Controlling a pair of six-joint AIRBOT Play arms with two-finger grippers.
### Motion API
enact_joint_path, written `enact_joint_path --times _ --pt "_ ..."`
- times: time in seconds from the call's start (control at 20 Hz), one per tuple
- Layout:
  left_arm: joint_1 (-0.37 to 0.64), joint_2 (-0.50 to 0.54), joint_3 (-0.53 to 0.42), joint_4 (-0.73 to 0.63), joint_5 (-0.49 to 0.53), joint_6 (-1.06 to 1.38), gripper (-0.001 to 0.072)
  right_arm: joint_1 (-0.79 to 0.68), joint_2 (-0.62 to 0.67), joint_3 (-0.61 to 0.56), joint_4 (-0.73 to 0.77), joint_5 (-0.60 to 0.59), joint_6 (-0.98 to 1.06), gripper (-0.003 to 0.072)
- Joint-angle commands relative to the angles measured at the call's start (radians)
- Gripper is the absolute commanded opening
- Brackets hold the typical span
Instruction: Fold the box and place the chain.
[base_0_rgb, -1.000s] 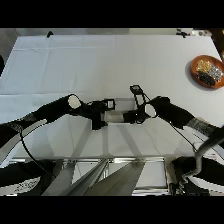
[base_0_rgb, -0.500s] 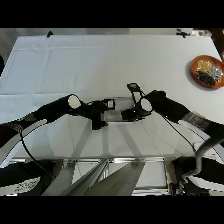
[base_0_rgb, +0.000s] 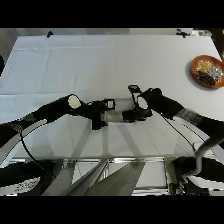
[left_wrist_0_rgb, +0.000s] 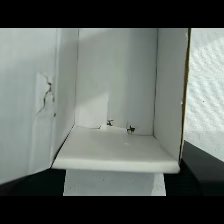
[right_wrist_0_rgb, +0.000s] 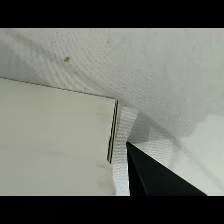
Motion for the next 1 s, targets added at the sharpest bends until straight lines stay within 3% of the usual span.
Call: enact_joint_path --times 0.0,0.6,0.75,0.9,0.95 --pt "0.000 0.001 0.000 0.000 0.000 0.000 0.0135 0.000 -0.013 0.021 -0.053 0.026 0.029 0.0256" --pt "0.000 0.001 0.000 0.000 0.000 0.000 0.0135 0.006 -0.013 0.039 0.012 -0.097 0.080 0.0256" --pt "0.000 0.001 0.000 0.000 0.000 0.000 0.0135 0.021 -0.020 0.039 0.014 -0.098 0.081 0.0155" --pt "0.000 0.001 0.000 0.000 0.000 0.000 0.0135 0.042 -0.043 0.039 0.015 -0.071 0.082 0.0150" --pt "0.000 0.001 0.000 0.000 0.000 0.000 0.0135 0.046 -0.049 0.039 0.015 -0.061 0.081 0.0019"
